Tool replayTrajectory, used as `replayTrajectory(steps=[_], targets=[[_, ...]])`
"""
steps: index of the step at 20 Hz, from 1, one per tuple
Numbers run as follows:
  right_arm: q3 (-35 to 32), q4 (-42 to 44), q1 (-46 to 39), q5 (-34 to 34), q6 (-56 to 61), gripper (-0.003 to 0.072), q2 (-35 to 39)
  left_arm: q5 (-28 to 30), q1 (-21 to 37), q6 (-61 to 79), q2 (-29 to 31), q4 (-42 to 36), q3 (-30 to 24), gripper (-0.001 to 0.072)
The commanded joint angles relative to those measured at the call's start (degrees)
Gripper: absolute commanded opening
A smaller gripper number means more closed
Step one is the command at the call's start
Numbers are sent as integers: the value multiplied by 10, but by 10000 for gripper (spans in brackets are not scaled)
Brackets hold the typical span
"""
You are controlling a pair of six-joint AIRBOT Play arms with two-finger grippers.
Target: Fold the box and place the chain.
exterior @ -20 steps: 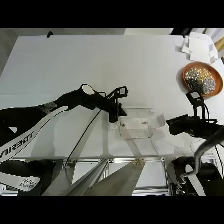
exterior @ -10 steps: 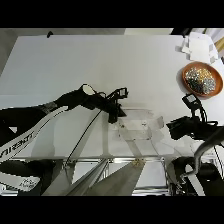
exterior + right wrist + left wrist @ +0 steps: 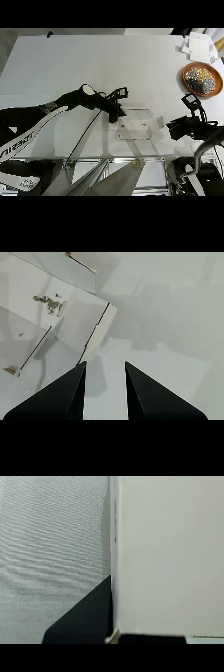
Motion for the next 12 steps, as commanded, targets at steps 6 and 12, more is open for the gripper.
replayTrajectory(steps=[6, 12], targets=[[0, 47, 0, -4, -60, 180, 0, 0, 0, -1, 0, 0, 0, 8], [0, 113, 70, -9, -211, 18, 0, 0, 0, -1, 0, 0, 0, 8]])
